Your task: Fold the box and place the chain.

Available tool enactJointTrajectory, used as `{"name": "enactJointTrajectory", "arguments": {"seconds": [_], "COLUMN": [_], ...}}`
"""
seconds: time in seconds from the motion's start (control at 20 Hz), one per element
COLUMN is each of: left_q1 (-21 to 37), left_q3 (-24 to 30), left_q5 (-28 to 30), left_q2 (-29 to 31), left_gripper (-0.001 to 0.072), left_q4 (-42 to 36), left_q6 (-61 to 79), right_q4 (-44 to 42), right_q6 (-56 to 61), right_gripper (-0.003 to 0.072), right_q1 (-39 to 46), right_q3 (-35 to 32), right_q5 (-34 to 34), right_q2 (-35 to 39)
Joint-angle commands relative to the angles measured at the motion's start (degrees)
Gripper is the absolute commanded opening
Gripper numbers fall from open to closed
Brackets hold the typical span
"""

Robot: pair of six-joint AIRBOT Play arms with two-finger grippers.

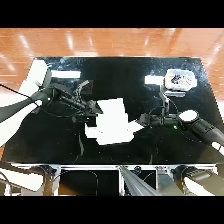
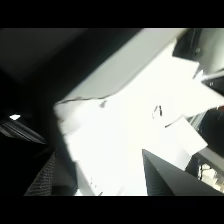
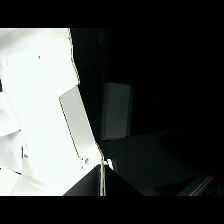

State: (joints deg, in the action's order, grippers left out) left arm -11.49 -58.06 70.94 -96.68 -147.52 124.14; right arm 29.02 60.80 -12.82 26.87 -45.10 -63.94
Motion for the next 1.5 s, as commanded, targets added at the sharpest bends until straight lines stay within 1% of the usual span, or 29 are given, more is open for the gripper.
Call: {"name": "enactJointTrajectory", "arguments": {"seconds": [0.0, 0.25, 0.4, 0.45, 0.55, 0.6, 0.65, 0.7, 0.8, 0.85, 0.95, 1.0, 1.05, 1.1, 1.15, 1.25, 1.35, 1.45], "left_q1": [-2.1, -4.1, -3.6, -3.4, -3.3, -3.2, -3.2, -3.2, -3.2, -3.2, -3.2, -3.2, -3.2, -3.2, -3.2, -3.2, -3.5, -4.7], "left_q3": [-0.7, -4.3, -4.9, -4.9, -4.9, -4.9, -4.9, -4.9, -4.9, -4.9, -4.9, -4.9, -5.0, -5.4, -6.1, -7.8, -9.2, -9.3], "left_q5": [1.0, 8.9, 9.2, 9.2, 9.6, 10.1, 10.6, 11.0, 11.5, 11.6, 11.6, 11.6, 11.6, 11.7, 12.1, 12.9, 12.6, 12.3], "left_q2": [-0.7, -4.3, -4.8, -4.8, -4.8, -4.8, -4.8, -4.8, -4.8, -4.8, -4.8, -4.7, -4.7, -4.7, -4.6, -4.6, -4.0, -2.3], "left_gripper": [0.0614, 0.0605, 0.0604, 0.0562, 0.0341, 0.0243, 0.0171, 0.0118, 0.0039, 0.0022, 0.0018, 0.0018, 0.0017, 0.0017, 0.0017, 0.0016, 0.0014, 0.0013], "left_q4": [-0.4, -0.2, 0.1, 0.1, 0.3, 0.3, 0.3, 0.3, 0.3, 0.3, 0.3, 0.3, 0.3, 0.3, 0.3, 0.3, 0.3, 1.4], "left_q6": [4.0, 6.6, 6.7, 6.6, 6.9, 8.0, 8.2, 8.7, 9.7, 10.4, 11.4, 12.8, 14.0, 15.5, 17.6, 22.0, 26.3, 31.1], "right_q4": [0.0, 0.0, 0.0, 0.0, 0.0, 0.0, 0.0, 0.0, 0.0, 0.0, 0.0, 0.0, 0.0, 0.3, 0.7, 4.2, 7.1, 8.7], "right_q6": [0.0, 0.0, 0.0, 0.0, 0.0, 0.0, 0.0, 0.0, 0.1, 0.4, 0.5, 0.5, 0.5, 0.3, 0.2, 0.2, 0.2, 0.2], "right_gripper": [0.0028, 0.0028, 0.0028, 0.0028, 0.0028, 0.0028, 0.0029, 0.0029, 0.0028, 0.0028, 0.0030, 0.0141, 0.0640, 0.0712, 0.0713, 0.0713, 0.0712, 0.0712], "right_q1": [-0.1, -0.1, -0.1, -0.1, -0.1, -0.1, -0.1, -0.1, -0.1, -0.1, -0.1, -0.1, 0.0, 0.0, 0.5, 4.1, 10.3, 17.1], "right_q3": [0.0, 0.0, 0.0, 0.0, 0.0, 0.0, 0.0, 0.0, 0.0, 0.0, 0.0, 0.0, 0.0, 0.2, 0.5, 2.6, 6.0, 10.4], "right_q5": [0.0, 0.0, -0.1, -0.1, -0.1, -0.1, -0.1, -0.1, -0.1, -0.1, -0.1, -0.1, -0.1, -0.2, -1.0, -5.6, -12.8, -19.6], "right_q2": [0.0, 0.0, 0.0, 0.0, 0.0, 0.0, 0.0, 0.0, 0.0, 0.0, 0.0, 0.0, 0.0, 0.0, 0.0, 0.1, 0.3, 0.4]}}
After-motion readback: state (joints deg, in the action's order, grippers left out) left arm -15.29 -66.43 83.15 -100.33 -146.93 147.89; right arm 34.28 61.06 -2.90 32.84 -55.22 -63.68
